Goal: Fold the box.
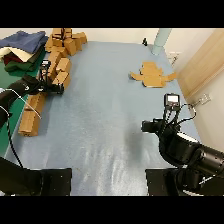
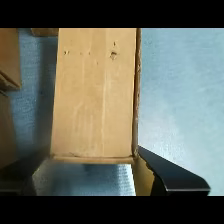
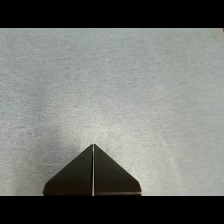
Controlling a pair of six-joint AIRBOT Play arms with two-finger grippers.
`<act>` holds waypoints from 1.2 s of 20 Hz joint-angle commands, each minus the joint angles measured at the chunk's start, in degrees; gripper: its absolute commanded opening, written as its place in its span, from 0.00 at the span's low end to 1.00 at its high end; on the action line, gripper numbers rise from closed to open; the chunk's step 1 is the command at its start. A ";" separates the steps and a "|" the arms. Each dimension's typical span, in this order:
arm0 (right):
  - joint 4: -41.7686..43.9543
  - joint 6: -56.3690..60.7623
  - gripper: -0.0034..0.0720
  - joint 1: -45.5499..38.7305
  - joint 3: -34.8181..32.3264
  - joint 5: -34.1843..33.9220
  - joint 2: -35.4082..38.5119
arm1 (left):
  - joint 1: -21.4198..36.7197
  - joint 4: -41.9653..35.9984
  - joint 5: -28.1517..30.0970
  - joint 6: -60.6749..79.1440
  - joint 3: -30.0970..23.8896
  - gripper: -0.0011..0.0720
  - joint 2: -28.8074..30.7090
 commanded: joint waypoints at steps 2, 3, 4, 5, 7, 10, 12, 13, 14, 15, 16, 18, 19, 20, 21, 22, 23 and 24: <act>1.44 0.02 0.05 -0.02 0.09 -0.02 0.00 | 2.54 15.02 -15.17 -12.41 3.91 0.98 1.20; 2.21 0.02 0.05 0.00 0.11 0.00 0.00 | 3.21 16.00 -19.28 -12.81 5.51 0.98 1.73; 2.89 -0.02 0.05 0.00 0.11 0.00 0.00 | 3.61 15.96 -22.62 -12.81 7.06 0.97 2.36; 3.43 -0.90 0.05 -0.02 0.11 0.04 0.00 | 3.85 15.89 -25.22 -12.81 8.85 0.97 3.10; 4.02 -2.43 0.05 -0.02 0.13 0.04 -0.02 | 3.67 14.16 -30.14 -13.05 12.74 0.97 4.63; 4.02 -2.73 0.05 -0.02 0.96 1.03 -0.02 | 3.41 7.58 -36.76 -13.07 19.43 0.97 6.69; 4.02 -6.01 0.05 -0.59 2.56 1.68 -0.02 | 3.34 3.19 -39.45 -13.07 22.84 0.47 8.09; 4.61 -8.00 0.05 -2.10 3.58 1.75 -0.20 | 3.15 2.10 -40.11 -13.11 23.98 0.23 8.70; 5.64 -10.29 0.05 -4.39 4.74 1.97 -0.52 | 3.06 1.01 -41.00 -14.01 24.90 0.06 9.16; 7.61 -13.20 0.05 -7.15 5.81 3.13 -0.83 | 2.80 -0.13 -42.10 -14.16 25.53 0.03 9.35; 10.75 -16.94 0.05 -10.60 6.88 5.27 -1.36 | 2.38 -1.05 -43.50 -14.69 25.83 0.03 9.40; 18.75 -25.27 0.05 -17.53 9.14 9.77 -3.48 | 0.57 -0.44 -46.95 -16.72 25.81 0.03 9.38; 23.63 -30.69 0.05 -21.11 10.67 11.19 -5.22 | -0.96 0.61 -48.63 -17.77 25.73 0.03 9.38; 28.41 -36.09 0.05 -24.37 12.63 11.65 -7.63 | -2.89 2.23 -49.99 -19.26 25.73 0.02 9.40; 32.52 -40.98 0.05 -26.88 14.78 11.52 -10.38 | -4.92 3.63 -50.80 -20.68 25.73 0.02 9.40; 37.00 -46.16 0.05 -29.14 17.38 11.50 -13.62 | -7.48 5.29 -51.01 -21.97 25.49 0.02 9.66; 40.83 -50.45 0.05 -30.58 20.00 11.50 -16.85 | -10.08 6.73 -50.36 -22.60 24.59 0.02 10.38; 44.24 -54.05 0.05 -31.50 22.99 11.45 -20.41 | -13.07 8.41 -48.85 -23.15 22.97 0.02 11.63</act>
